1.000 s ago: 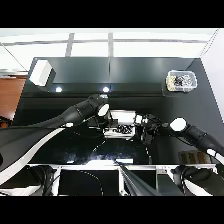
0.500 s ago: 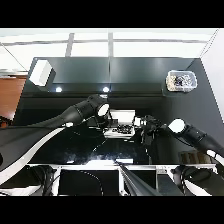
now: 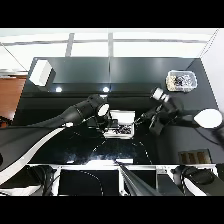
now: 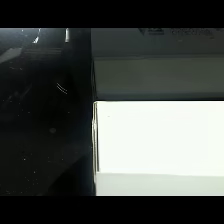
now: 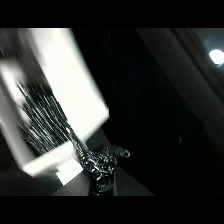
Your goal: Fold the box and place the chain.
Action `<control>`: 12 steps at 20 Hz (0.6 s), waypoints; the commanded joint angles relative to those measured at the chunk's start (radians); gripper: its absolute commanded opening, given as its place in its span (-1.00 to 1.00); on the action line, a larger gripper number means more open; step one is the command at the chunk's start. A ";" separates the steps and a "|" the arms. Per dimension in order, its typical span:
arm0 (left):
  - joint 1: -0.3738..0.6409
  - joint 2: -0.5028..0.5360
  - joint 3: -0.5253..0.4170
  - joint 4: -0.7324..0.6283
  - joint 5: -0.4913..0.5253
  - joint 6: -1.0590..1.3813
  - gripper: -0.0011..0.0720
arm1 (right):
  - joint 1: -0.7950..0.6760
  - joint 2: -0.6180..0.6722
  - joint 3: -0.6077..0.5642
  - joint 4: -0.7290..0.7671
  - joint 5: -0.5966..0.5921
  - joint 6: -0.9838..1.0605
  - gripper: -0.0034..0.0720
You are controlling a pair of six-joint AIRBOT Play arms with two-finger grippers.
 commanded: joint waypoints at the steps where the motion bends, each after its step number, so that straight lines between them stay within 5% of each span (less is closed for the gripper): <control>1: 0.000 0.000 0.000 0.001 0.004 0.000 -0.89 | -0.013 0.055 0.200 0.061 0.193 0.338 -0.87; 6: 0.000 0.000 0.000 0.001 0.007 0.000 -0.89 | -0.006 0.050 0.315 0.412 0.250 0.359 -0.88; 12: 0.000 0.000 0.000 0.000 0.011 0.000 -0.89 | 0.098 -0.031 0.226 0.270 0.170 0.432 -0.87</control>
